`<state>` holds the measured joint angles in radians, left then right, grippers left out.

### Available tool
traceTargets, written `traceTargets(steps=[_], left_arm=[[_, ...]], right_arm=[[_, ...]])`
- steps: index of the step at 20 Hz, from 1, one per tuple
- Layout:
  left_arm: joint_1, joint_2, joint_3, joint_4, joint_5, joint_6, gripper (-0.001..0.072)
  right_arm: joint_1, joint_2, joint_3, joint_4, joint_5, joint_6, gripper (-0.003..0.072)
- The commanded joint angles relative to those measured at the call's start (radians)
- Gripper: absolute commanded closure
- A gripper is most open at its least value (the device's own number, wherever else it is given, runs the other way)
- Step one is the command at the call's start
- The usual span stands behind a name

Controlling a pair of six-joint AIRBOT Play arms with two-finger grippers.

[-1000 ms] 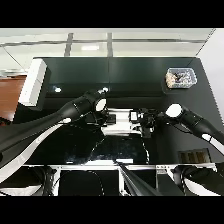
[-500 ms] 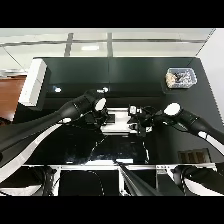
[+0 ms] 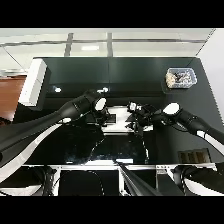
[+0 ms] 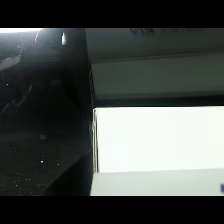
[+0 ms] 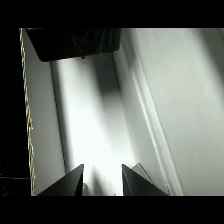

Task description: Fold the box and place the chain.

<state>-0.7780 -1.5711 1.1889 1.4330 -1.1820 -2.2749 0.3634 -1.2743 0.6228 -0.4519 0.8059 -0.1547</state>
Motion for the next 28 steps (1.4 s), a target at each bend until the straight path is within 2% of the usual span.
traceTargets(steps=[1,4,6,11,13,14,18,23,25,28], left_arm=[[0.000,0.000,0.001,-0.002,0.000,0.001,0.0683],[0.000,0.000,0.001,-0.001,0.001,0.002,0.0683],[0.000,0.000,0.001,-0.001,0.003,0.001,0.0682],[0.000,0.000,0.001,-0.001,0.003,0.002,0.0682],[0.000,0.000,0.001,-0.001,0.003,0.002,0.0682],[0.000,0.000,0.001,-0.002,0.003,0.002,0.0682],[0.000,0.000,0.001,-0.002,0.003,0.002,0.0682],[0.000,0.000,0.001,-0.002,0.002,0.002,0.0682],[0.000,0.000,0.000,0.000,-0.005,0.006,0.0681],[0.000,-0.002,-0.002,0.006,0.034,0.024,0.0681]], right_arm=[[0.000,0.000,0.000,0.006,0.003,0.006,0.0617],[-0.006,0.008,0.000,0.002,0.003,0.069,0.0631],[-0.043,0.043,0.007,-0.044,0.029,0.219,0.0632],[-0.281,0.151,0.104,-0.220,0.346,0.674,0.0631],[-0.411,0.156,0.122,-0.222,0.402,0.810,0.0632],[-0.483,0.154,0.121,-0.246,0.398,0.892,0.0670],[-0.687,0.142,0.050,-0.319,0.264,1.281,0.0673],[-0.684,0.023,-0.063,-0.311,0.284,1.381,0.0673],[-0.631,-0.037,-0.072,-0.304,0.305,1.368,0.0672],[-0.534,-0.089,-0.072,-0.267,0.263,1.337,0.0672]])
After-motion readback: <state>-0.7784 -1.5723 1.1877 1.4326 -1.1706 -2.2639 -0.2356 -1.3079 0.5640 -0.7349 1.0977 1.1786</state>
